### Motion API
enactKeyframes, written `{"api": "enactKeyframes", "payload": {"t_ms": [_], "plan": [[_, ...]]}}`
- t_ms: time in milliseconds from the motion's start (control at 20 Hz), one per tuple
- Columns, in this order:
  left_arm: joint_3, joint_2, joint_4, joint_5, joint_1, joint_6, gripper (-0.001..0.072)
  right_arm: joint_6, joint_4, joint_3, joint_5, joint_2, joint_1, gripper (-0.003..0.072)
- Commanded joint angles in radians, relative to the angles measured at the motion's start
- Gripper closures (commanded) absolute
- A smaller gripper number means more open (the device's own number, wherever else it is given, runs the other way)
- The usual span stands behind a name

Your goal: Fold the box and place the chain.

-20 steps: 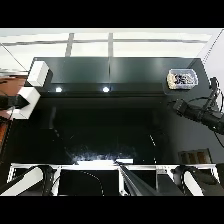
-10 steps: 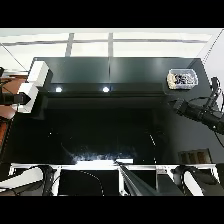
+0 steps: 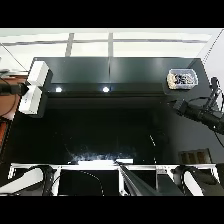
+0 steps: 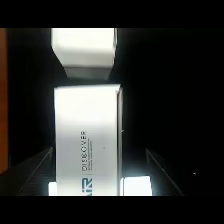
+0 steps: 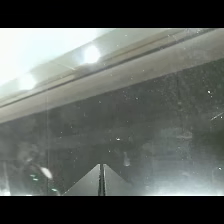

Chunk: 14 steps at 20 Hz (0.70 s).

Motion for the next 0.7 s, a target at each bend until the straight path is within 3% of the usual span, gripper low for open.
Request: {"api": "enactKeyframes", "payload": {"t_ms": [0,50,100,250,400,550,650], "plan": [[0.031,0.163,-0.038,-0.033,-0.013,-0.200,0.0106,-0.013,-0.026,0.014,0.023,0.001,0.000,0.0645],[0.028,0.212,-0.067,-0.063,-0.019,-0.296,0.0484,-0.016,-0.037,0.018,0.044,0.003,0.000,0.0646],[0.023,0.251,-0.098,-0.112,-0.036,-0.315,0.0681,-0.016,-0.061,0.022,0.070,0.008,0.000,0.0646],[-0.091,0.399,-0.114,-0.163,-0.175,-0.322,0.0682,0.009,-0.274,0.022,0.124,0.063,0.024,0.0647],[-0.363,0.594,-0.089,-0.083,-0.415,-0.348,0.0682,0.260,-0.714,0.007,0.121,0.137,0.100,0.0646],[-0.588,0.709,0.067,0.007,-0.623,-0.561,0.0681,0.286,-0.751,-0.032,0.093,0.146,0.133,0.0647],[-0.615,0.732,0.145,0.022,-0.661,-0.690,0.0680,0.286,-0.744,-0.032,0.112,0.146,0.139,0.0648]]}}
